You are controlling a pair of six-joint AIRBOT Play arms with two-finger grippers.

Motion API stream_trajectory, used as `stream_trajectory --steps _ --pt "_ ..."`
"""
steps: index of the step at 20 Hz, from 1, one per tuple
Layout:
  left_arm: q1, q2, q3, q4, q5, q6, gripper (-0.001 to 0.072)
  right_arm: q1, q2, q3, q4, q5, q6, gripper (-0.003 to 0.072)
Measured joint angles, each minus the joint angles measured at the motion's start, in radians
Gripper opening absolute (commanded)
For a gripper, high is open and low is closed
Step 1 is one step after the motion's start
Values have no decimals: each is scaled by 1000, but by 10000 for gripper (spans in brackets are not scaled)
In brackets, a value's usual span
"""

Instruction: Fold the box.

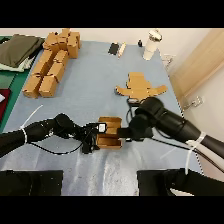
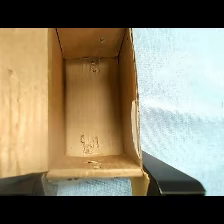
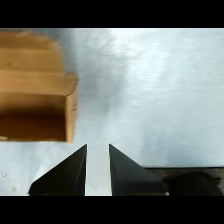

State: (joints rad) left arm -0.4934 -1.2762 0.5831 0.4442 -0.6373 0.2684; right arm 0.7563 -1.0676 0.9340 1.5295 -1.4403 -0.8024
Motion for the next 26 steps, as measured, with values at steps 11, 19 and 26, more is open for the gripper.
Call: stream_trajectory --steps 11,19,26 --pt "0 0 0 0 0 0 461 -587 -408 -10 932 233 -1256 3" --pt "0 0 0 0 1 0 461 -385 -172 -149 943 340 -1601 3" --pt "0 0 0 0 -1 0 461 -104 195 -383 591 700 -1508 3"
